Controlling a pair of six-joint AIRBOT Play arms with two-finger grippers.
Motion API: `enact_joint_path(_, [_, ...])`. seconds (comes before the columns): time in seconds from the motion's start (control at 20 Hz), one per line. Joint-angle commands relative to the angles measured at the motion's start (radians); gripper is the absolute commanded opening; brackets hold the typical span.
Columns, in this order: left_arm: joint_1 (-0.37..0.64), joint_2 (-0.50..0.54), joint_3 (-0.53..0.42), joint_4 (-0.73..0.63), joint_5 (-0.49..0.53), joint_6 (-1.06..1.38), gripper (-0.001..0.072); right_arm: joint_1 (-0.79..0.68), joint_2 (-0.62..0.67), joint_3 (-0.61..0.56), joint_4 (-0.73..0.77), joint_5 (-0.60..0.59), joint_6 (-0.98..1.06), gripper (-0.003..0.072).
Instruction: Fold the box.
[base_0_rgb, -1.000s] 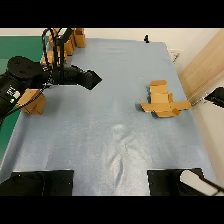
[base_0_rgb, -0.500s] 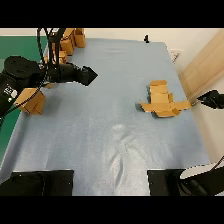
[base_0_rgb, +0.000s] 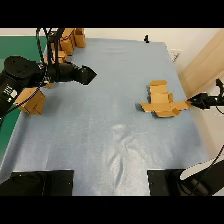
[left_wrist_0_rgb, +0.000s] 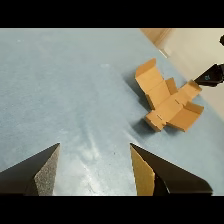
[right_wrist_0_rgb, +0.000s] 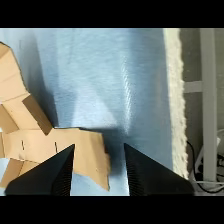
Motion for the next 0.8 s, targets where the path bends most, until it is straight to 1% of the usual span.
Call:
enact_joint_path(0.0, [0.000,-0.001,0.000,0.004,-0.002,0.000,0.0687,0.039,-0.011,0.004,0.015,0.028,-0.023,0.0446])
enact_joint_path(0.15, [0.000,-0.001,0.000,0.005,-0.009,0.000,0.0687,0.068,-0.010,0.004,-0.008,0.050,-0.021,0.0445])
enact_joint_path(0.2, [0.000,-0.001,0.000,0.005,-0.009,0.000,0.0687,0.072,-0.011,0.003,-0.032,0.063,-0.018,0.0373])
enact_joint_path(0.25, [0.000,-0.001,0.000,0.005,-0.010,0.000,0.0687,0.071,-0.010,0.003,-0.047,0.082,0.002,0.0279])
enact_joint_path(0.35, [0.000,-0.001,0.000,0.004,-0.010,-0.001,0.0687,0.062,-0.005,-0.005,-0.056,0.126,0.019,0.0266])
enact_joint_path(0.4, [0.000,-0.001,0.000,0.004,-0.011,-0.001,0.0687,0.054,0.005,-0.021,-0.055,0.126,0.019,0.0231])
enact_joint_path(0.45, [0.000,-0.001,0.000,0.004,-0.015,-0.001,0.0687,0.045,0.013,-0.034,-0.053,0.127,0.019,0.0068])
enact_joint_path(0.5, [0.000,-0.001,0.000,0.004,-0.021,-0.001,0.0687,0.040,0.019,-0.039,-0.040,0.128,0.018,0.0010])
enact_joint_path(0.65, [0.000,0.000,0.000,0.004,-0.032,-0.001,0.0687,0.040,0.060,-0.039,0.054,0.135,0.016,0.0008])
enact_joint_path(0.75, [0.000,0.000,0.000,0.009,-0.037,-0.001,0.0687,0.053,0.114,-0.039,0.160,0.165,0.062,0.0008])
